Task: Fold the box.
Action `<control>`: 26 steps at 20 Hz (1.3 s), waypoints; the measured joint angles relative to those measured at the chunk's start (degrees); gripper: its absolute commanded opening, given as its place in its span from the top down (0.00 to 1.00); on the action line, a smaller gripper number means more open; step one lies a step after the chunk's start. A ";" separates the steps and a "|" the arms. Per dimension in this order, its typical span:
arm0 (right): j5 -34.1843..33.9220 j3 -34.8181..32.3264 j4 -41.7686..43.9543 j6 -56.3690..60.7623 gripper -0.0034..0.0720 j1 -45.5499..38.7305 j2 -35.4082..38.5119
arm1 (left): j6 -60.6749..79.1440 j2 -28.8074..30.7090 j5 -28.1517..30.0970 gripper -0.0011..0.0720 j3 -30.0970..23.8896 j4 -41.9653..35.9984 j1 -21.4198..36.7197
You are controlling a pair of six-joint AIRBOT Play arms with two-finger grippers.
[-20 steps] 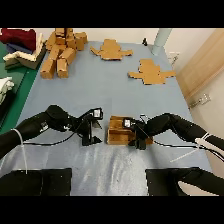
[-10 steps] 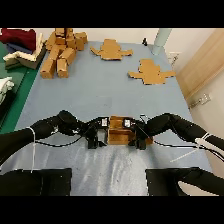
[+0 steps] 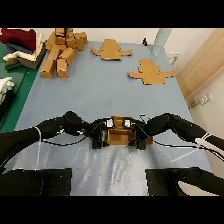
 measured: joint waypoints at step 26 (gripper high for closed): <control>0.00 0.00 0.00 0.00 0.35 0.00 0.00 | -2.95 -1.38 2.23 0.44 1.36 1.16 -2.62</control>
